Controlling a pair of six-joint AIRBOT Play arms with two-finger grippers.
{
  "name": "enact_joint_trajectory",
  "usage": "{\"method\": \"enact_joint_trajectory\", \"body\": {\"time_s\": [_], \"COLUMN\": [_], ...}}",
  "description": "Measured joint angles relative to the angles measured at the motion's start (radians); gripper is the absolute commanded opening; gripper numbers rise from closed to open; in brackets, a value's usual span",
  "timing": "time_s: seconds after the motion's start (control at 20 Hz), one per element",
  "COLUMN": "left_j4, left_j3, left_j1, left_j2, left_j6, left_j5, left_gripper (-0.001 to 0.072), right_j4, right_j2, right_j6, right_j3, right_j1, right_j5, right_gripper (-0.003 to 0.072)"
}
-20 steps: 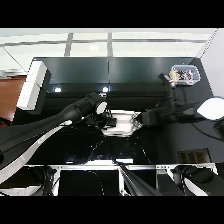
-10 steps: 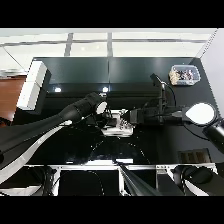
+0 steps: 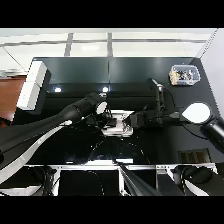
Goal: Fold the box and place the chain.
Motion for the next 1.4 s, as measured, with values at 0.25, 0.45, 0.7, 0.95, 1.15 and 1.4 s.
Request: {"method": "enact_joint_trajectory", "body": {"time_s": [0.25, 0.45, 0.7, 0.95, 1.15, 1.4], "left_j4": [0.0, 0.0, 0.0, 0.0, 0.0, 0.0], "left_j3": [0.0, 0.0, 0.0, 0.0, 0.0, 0.0], "left_j1": [0.0, 0.0, 0.0, 0.0, 0.0, 0.0], "left_j2": [0.0, 0.0, 0.0, 0.0, 0.0, 0.0], "left_j6": [0.0, 0.0, 0.0, 0.0, 0.0, 0.0], "left_j5": [0.0, 0.0, 0.0, 0.0, -0.001, 0.0], "left_gripper": [0.0026, 0.0026, 0.0026, 0.0026, 0.0026, 0.0026], "right_j4": [-0.03, -0.035, -0.039, -0.04, -0.08, -0.131], "right_j2": [-0.063, -0.08, -0.085, -0.086, -0.086, -0.087], "right_j6": [0.002, 0.002, 0.001, -0.009, -0.012, -0.079], "right_j3": [-0.022, -0.025, 0.006, 0.066, 0.079, 0.084], "right_j1": [0.01, 0.011, -0.006, -0.018, -0.018, -0.019], "right_j5": [-0.029, -0.053, -0.062, 0.001, 0.053, 0.01], "right_gripper": [0.0017, 0.0018, 0.0017, 0.0017, 0.0017, 0.0017]}}
